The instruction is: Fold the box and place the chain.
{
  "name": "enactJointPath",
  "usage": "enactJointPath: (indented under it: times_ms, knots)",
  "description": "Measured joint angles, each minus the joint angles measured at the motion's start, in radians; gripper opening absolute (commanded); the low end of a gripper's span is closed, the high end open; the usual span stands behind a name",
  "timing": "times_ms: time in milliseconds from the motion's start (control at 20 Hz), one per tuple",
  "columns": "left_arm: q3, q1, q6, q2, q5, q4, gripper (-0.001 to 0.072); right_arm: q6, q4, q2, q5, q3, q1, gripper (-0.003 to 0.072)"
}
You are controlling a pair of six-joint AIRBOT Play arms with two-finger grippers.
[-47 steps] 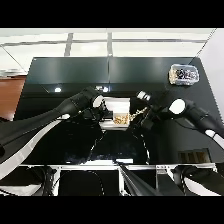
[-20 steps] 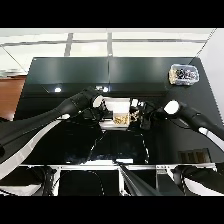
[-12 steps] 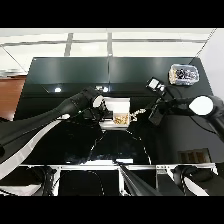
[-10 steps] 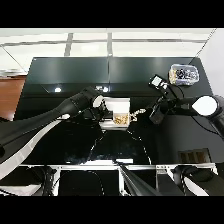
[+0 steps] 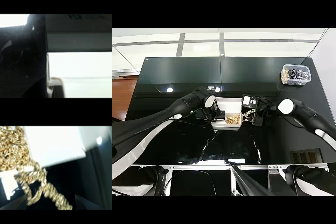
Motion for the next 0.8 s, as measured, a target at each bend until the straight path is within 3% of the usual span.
enactJointPath:
  times_ms: [50, 550, 600, 650, 750, 800]
  knots:
    - [0.000, 0.000, 0.000, 0.000, 0.000, 0.000, 0.0030, -0.042, 0.019, -0.029, -0.006, 0.017, -0.004, 0.0627]
    - [0.000, 0.000, 0.000, 0.000, 0.000, 0.000, 0.0030, -0.160, 0.097, -0.153, 0.074, 0.066, -0.062, 0.0626]
    - [0.000, 0.000, 0.000, 0.000, 0.000, 0.000, 0.0030, -0.154, 0.103, -0.160, 0.077, 0.066, -0.064, 0.0589]
    - [0.000, 0.000, 0.000, 0.000, 0.000, 0.000, 0.0030, -0.143, 0.110, -0.166, 0.078, 0.067, -0.065, 0.0470]
    - [0.000, 0.000, 0.000, 0.000, 0.000, 0.000, 0.0030, -0.127, 0.116, -0.174, 0.082, 0.067, -0.066, 0.0358]
    - [0.000, 0.000, 0.000, 0.000, 0.000, 0.000, 0.0030, -0.111, 0.117, -0.177, 0.083, 0.067, -0.067, 0.0064]
